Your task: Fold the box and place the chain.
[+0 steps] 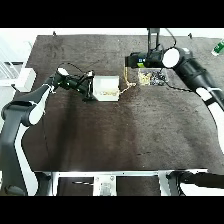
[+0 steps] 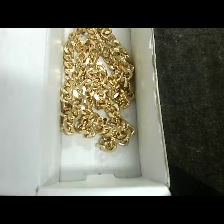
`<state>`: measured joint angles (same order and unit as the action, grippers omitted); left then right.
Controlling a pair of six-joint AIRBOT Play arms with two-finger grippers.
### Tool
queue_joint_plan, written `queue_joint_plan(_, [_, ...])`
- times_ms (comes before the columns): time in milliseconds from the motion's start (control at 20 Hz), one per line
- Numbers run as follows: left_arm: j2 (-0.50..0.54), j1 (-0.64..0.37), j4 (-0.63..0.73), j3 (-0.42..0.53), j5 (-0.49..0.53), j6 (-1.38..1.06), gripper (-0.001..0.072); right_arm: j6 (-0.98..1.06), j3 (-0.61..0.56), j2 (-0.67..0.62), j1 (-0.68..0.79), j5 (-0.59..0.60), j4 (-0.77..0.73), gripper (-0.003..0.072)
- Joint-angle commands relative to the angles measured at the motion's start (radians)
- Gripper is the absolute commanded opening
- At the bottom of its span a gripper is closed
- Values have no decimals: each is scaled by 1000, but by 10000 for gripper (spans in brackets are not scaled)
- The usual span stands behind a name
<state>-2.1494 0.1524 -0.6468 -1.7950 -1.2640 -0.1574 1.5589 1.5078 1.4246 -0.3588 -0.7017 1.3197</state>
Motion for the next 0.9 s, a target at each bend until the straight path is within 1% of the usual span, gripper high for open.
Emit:
queue_joint_plan(0, [0, 0, 0, -1, 0, 0, 489, -38, 1, -100, -41, 6, 2, 8])
queue_joint_plan(100, [0, 0, 0, -1, 0, 0, 488, -53, 1, -128, -63, 27, 2, 7])
queue_joint_plan(250, [0, 0, 0, -1, 0, 0, 489, -72, 2, -156, -92, 121, 0, 8])
queue_joint_plan(450, [0, 0, 0, -1, 0, 0, 488, -80, 25, -160, -142, 187, 2, 7])
queue_joint_plan(650, [0, 0, 0, -1, 0, 0, 489, -86, 6, -103, -154, 185, -3, 7])
queue_joint_plan(800, [0, 0, 0, -1, 0, 0, 489, -74, -14, -10, -159, 185, -11, 7])
queue_joint_plan(850, [0, 0, 0, -1, 0, 0, 489, -75, -16, 33, -164, 185, -37, 7])
